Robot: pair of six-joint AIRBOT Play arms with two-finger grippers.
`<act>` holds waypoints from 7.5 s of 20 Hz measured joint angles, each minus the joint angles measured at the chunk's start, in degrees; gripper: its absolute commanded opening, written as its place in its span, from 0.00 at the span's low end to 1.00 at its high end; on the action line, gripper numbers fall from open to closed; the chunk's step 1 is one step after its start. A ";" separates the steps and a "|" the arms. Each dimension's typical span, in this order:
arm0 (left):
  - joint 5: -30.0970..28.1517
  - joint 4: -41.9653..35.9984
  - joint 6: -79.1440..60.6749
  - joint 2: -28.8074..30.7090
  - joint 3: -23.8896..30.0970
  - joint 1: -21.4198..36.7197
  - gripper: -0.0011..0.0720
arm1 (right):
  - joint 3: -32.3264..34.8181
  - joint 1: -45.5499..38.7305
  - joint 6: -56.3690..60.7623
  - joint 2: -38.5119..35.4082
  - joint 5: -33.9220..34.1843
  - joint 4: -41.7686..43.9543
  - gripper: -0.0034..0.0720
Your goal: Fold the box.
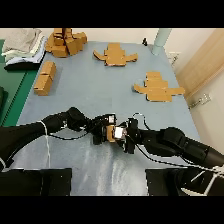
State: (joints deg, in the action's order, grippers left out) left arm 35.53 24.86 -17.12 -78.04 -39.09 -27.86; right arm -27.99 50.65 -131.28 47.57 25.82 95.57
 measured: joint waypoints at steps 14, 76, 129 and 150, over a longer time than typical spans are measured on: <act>-0.02 0.00 0.02 0.00 0.00 0.00 0.74 | 0.02 0.33 -4.81 4.74 -2.62 -4.44 0.82; -0.13 -0.04 0.11 0.00 -0.02 0.00 0.74 | 0.09 0.46 -4.83 3.85 -2.38 -6.91 0.43; 0.02 -0.02 0.00 0.02 -0.02 0.00 0.73 | -0.24 0.42 -4.20 0.76 -0.09 -4.07 0.84; -0.26 -0.07 0.13 0.00 -0.02 0.00 0.74 | 0.79 0.42 -3.15 4.09 -3.08 -6.64 0.33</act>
State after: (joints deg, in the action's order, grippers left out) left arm 35.27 24.80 -16.99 -78.04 -39.11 -27.86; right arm -27.20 51.07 -134.43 51.66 22.74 88.92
